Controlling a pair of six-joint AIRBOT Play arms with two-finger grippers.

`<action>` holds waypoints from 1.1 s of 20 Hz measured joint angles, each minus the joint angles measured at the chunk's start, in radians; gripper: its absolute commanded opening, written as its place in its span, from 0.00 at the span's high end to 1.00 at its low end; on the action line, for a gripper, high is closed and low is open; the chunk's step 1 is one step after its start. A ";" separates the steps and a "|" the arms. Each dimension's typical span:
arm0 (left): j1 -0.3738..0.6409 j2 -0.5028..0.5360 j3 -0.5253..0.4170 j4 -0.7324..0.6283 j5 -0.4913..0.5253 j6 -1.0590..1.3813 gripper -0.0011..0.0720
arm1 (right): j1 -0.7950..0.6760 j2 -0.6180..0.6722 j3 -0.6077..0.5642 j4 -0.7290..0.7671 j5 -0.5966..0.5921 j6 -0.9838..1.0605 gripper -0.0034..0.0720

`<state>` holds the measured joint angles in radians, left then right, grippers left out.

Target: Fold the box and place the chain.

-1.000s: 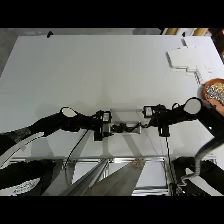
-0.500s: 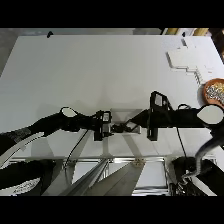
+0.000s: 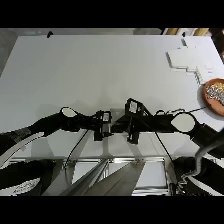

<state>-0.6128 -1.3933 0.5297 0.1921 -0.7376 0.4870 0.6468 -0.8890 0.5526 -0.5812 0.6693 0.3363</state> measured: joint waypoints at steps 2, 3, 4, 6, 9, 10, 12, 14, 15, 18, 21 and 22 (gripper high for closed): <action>0.000 0.000 0.000 0.000 0.000 0.000 0.53 | -0.029 0.021 0.011 -0.061 0.017 0.035 0.68; 0.000 0.000 0.000 0.000 0.000 0.000 0.53 | -0.053 0.038 0.016 -0.100 0.038 0.047 0.69; 0.000 0.000 0.000 0.000 0.000 0.000 0.53 | -0.087 0.059 0.019 -0.142 0.067 0.058 0.69; 0.000 0.000 0.000 0.000 0.000 0.000 0.53 | -0.164 0.096 0.023 -0.241 0.132 0.064 0.69; 0.000 0.000 0.000 0.000 0.000 0.000 0.53 | -0.286 0.117 0.024 -0.403 0.230 0.014 0.69; 0.000 0.000 0.000 0.000 0.000 0.000 0.53 | -0.328 0.114 0.024 -0.447 0.256 -0.021 0.69; 0.000 0.000 0.000 0.000 0.000 0.000 0.53 | -0.398 0.092 0.024 -0.503 0.287 -0.088 0.69; 0.000 0.000 0.000 0.000 0.000 0.000 0.53 | -0.443 0.047 0.024 -0.531 0.298 -0.144 0.69; 0.000 0.000 0.000 0.000 0.000 0.000 0.53 | -0.457 0.018 0.024 -0.539 0.297 -0.165 0.69; 0.000 0.000 0.000 0.000 0.000 0.000 0.53 | -0.479 -0.082 0.024 -0.545 0.287 -0.224 0.69; 0.000 0.000 0.000 0.000 0.000 0.000 0.53 | -0.486 -0.163 0.024 -0.537 0.265 -0.270 0.69; 0.000 0.000 0.000 0.000 0.000 0.000 0.53 | -0.484 -0.181 0.024 -0.528 0.257 -0.291 0.69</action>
<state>-0.6128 -1.3933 0.5297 0.1925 -0.7372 0.4870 0.1631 -1.0702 0.5770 -1.1095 0.9260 0.0452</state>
